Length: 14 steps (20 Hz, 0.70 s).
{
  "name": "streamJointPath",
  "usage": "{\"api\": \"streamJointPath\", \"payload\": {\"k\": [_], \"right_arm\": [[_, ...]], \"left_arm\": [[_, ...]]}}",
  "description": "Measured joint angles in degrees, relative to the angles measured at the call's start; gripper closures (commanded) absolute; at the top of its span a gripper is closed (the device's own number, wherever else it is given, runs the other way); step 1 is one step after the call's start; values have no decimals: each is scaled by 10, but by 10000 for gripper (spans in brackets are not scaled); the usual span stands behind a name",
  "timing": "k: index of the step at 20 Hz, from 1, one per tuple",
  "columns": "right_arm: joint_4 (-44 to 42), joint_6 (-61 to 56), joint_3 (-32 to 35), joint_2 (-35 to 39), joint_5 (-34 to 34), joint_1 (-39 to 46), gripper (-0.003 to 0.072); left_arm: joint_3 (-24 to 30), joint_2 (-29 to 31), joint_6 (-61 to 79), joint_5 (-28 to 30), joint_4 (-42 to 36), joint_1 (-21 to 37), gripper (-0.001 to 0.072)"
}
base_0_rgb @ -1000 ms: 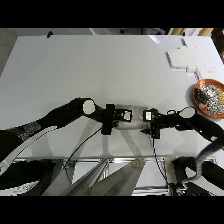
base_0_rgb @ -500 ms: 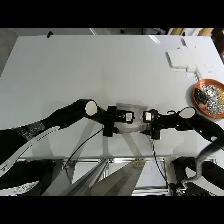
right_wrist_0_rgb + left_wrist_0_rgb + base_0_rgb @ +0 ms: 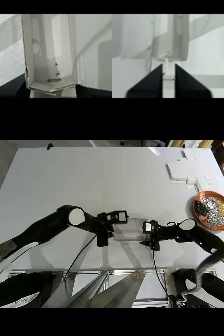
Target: Fold the box and place the chain.
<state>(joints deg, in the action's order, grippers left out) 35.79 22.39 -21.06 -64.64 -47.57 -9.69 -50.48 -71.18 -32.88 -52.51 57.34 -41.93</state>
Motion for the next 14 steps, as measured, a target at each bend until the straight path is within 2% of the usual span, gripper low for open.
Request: {"api": "streamJointPath", "payload": {"k": [3, 7, 10, 14], "right_arm": [[1, 1, 0, 0, -1, 0, 283], [2, 1, 0, 0, -1, 0, 283], [2, 2, 0, 0, -2, 0, 283], [2, 2, 0, 0, -2, 0, 283]], "left_arm": [[1, 40, -123, -36, 42, 37, 707], [32, 56, -289, -52, 64, 92, 707], [77, 45, -355, -23, 22, 118, 708], [112, -4, -395, 30, -61, 129, 707]]}}
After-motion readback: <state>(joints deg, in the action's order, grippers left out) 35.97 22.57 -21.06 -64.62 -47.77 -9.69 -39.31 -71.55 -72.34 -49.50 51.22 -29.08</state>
